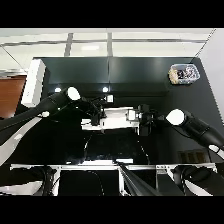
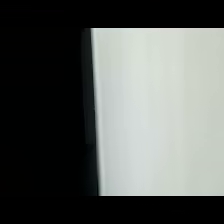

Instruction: Fold the box and place the chain.

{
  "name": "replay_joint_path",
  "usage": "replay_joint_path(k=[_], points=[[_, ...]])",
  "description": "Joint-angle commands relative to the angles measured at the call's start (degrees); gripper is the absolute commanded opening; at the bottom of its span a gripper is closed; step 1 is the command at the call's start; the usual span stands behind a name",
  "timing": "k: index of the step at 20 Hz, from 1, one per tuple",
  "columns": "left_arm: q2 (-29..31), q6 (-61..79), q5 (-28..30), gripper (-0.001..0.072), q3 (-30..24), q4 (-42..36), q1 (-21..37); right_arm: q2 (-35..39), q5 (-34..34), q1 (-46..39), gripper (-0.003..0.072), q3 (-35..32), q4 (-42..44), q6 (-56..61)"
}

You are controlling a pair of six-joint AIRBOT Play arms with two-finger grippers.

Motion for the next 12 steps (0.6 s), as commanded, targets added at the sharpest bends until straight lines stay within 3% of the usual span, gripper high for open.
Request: replay_joint_path(k=[1,6,9,12], points=[[-0.04,0.11,-0.09,0.0026,0.0,0.11,-0.02,0.02,1.16,-1.81,0.0709,0.61,3.45,-0.44],[-0.04,0.15,-0.09,0.0026,0.0,0.11,-0.02,-0.52,1.4,-7.19,0.0709,0.61,6.78,-2.34],[-0.04,0.24,-0.11,0.0026,0.02,0.11,-0.02,-2.97,5.27,-7.28,0.0709,0.59,13.22,-13.55],[-0.04,0.24,-0.17,0.0025,0.0,0.13,-0.02,-5.6,4.61,-7.63,0.0709,0.57,13.84,-16.06]])
